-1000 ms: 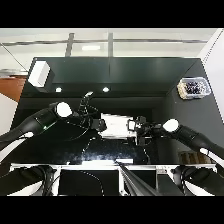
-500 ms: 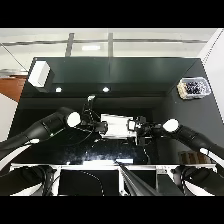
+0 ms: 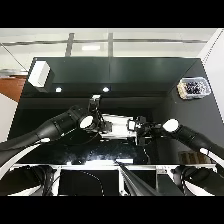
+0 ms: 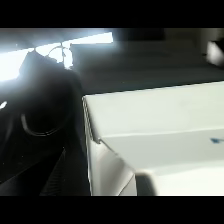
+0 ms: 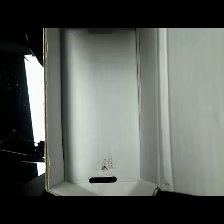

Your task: Fold the box and place the chain.

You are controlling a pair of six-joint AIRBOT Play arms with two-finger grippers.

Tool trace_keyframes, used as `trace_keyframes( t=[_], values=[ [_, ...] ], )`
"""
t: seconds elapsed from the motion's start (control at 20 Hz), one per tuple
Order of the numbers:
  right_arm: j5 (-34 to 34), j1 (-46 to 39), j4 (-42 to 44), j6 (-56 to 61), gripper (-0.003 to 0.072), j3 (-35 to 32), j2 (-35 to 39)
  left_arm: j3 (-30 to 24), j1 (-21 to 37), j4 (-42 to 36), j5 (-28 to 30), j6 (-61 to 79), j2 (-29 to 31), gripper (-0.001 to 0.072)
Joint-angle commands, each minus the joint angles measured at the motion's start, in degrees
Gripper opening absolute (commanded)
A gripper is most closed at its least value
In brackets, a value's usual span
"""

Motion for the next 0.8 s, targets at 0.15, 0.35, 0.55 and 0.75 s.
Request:
trace_keyframes(
  t=[0.15, 0.35, 0.55, 0.75],
  values=[
    [0.04, 0.00, 0.00, 0.02, 0.0429, -0.02, -0.02, 3.65, -2.99, 4.98, -2.78, -5.55, -4.17, 0.0291],
    [0.04, 0.00, 0.00, 0.02, 0.0429, -0.02, -0.04, 5.03, -3.26, 5.09, -2.69, -5.79, -5.51, 0.0271],
    [0.02, 0.00, 0.00, 0.02, 0.0429, -0.02, -0.02, 5.05, -3.26, 4.98, -4.15, -9.35, -5.55, 0.0226],
    [0.02, 0.02, 0.00, 0.02, 0.0429, -0.02, -0.04, 5.07, -3.13, 5.22, -4.04, -9.86, -6.19, 0.0224]
  ],
)
